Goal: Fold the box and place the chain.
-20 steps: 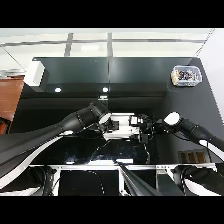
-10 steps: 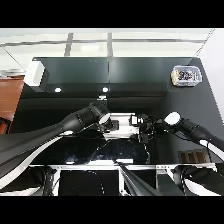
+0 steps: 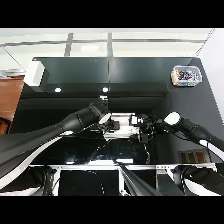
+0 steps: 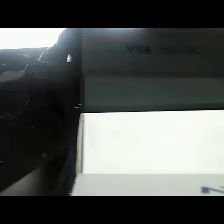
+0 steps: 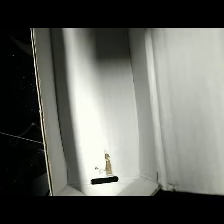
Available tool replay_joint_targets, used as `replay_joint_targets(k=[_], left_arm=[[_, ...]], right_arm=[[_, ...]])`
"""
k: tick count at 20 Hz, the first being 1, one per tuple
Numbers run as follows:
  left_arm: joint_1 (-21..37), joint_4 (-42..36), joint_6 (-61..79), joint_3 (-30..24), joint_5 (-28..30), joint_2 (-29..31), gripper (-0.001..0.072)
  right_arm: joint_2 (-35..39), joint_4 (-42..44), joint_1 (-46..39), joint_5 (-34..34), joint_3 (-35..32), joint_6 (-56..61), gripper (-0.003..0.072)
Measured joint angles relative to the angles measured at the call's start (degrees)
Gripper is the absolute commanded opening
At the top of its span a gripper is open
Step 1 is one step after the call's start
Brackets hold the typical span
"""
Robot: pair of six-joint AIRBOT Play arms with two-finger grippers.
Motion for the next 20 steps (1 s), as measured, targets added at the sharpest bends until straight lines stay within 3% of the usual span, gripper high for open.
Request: replay_joint_targets(k=[1,4,5,6,7,16,18,20], left_arm=[[0.00,0.33,0.00,0.00,-0.52,0.00,0.0028],[0.00,0.50,-0.09,0.00,-0.79,0.00,0.0027],[0.00,0.55,0.00,0.02,-0.70,0.00,0.0027],[0.02,0.59,0.04,0.04,-0.59,0.00,0.0027],[0.00,0.68,0.31,0.13,0.33,0.00,0.0027],[2.60,1.79,1.11,0.17,-0.42,0.31,0.0027],[2.93,1.79,1.36,0.17,-0.24,0.33,0.0027],[3.15,1.84,1.51,0.17,-0.04,0.33,0.0027]], right_arm=[[0.00,0.00,0.00,0.00,0.00,0.00,0.0356],[0.00,0.02,0.00,0.00,0.00,0.04,0.0359],[0.00,0.02,0.00,0.00,0.00,0.04,0.0451],[0.00,0.02,0.00,0.02,0.00,0.13,0.0671],[0.00,-0.17,0.00,0.04,0.00,0.15,0.0685],[4.02,-5.70,-0.24,1.51,1.88,3.43,0.0681],[4.48,-6.34,-0.35,1.60,2.25,3.61,0.0609],[4.72,-6.64,-0.42,1.73,2.45,2.95,0.0596]])
